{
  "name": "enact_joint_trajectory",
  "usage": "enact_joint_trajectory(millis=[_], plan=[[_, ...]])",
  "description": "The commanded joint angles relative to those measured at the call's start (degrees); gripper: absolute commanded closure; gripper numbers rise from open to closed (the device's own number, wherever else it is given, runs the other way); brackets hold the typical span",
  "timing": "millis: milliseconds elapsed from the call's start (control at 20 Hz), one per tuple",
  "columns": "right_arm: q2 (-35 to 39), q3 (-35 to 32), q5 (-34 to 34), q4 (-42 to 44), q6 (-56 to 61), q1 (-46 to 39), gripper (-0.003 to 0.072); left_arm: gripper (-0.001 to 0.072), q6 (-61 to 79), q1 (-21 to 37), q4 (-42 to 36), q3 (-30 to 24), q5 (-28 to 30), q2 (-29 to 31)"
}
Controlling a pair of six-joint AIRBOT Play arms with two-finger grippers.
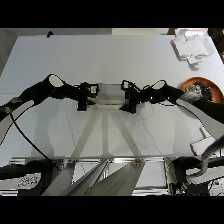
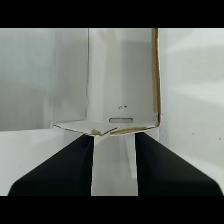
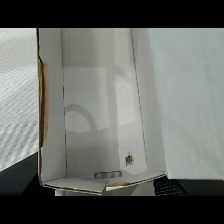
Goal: Fold the box and place the chain.
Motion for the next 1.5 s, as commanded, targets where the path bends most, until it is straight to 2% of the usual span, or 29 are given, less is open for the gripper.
enact_joint_trajectory(millis=[0,50,100,150,200,350,450,600,650,750,800,1000,1050,1150,1200,1300,1450], plan=[[0.0,0.0,0.0,0.0,0.0,0.0,0.0176,0.0446,0.3,-0.4,-2.5,0.0,0.2,-0.8],[0.0,0.0,0.0,0.0,0.0,0.0,0.0176,0.0448,0.3,-0.5,-3.0,0.0,0.2,-0.9],[0.0,0.0,0.0,0.0,0.0,0.0,0.0176,0.0480,0.3,-0.5,-3.3,0.0,0.2,-0.9],[0.0,0.0,0.0,0.0,0.0,0.0,0.0176,0.0580,0.5,-0.5,-3.5,0.0,0.2,-0.9],[0.0,0.0,0.0,0.0,0.0,0.0,0.0176,0.0650,0.5,-0.5,-3.5,0.0,0.3,-0.9],[0.0,0.0,0.0,0.0,0.0,0.0,0.0176,0.0649,0.4,-0.5,-3.8,0.0,0.3,-0.9],[0.0,0.0,0.0,0.0,0.0,0.0,0.0176,0.0529,0.4,-0.5,-5.6,0.0,0.3,-0.9],[0.0,0.0,0.0,0.0,0.0,0.0,0.0176,0.0510,0.4,-0.5,-9.2,0.0,0.3,-0.9],[0.0,0.0,0.0,0.0,0.0,0.0,0.0176,0.0455,0.4,-0.5,-9.6,0.0,0.3,-0.9],[0.0,0.0,0.0,0.0,0.0,0.0,0.0176,0.0238,0.4,-0.5,-9.5,0.0,0.3,-0.9],[0.0,0.0,0.0,0.0,0.0,0.0,0.0176,0.0202,0.4,-0.5,-9.5,0.0,0.3,-1.0],[0.0,0.0,0.0,0.0,0.0,0.0,0.0176,0.0204,0.3,-0.5,-9.5,0.0,-0.3,-1.5],[0.0,0.0,0.0,0.0,0.0,0.0,0.0176,0.0235,0.2,-0.5,-9.5,0.0,-0.3,-1.6],[0.0,0.0,0.0,0.0,0.0,0.0,0.0176,0.0480,0.2,-0.4,-9.5,0.0,-0.2,-1.5],[0.0,0.0,0.0,0.0,0.0,0.0,0.0176,0.0564,0.2,-0.3,-9.5,0.0,0.2,-1.5],[0.0,0.0,0.0,0.0,0.0,0.0,0.0176,0.0632,0.2,0.0,-9.5,0.0,1.4,-1.5],[0.0,0.0,0.0,0.0,0.0,0.0,0.0176,0.0653,0.2,1.3,-9.6,0.0,0.7,-0.7]])
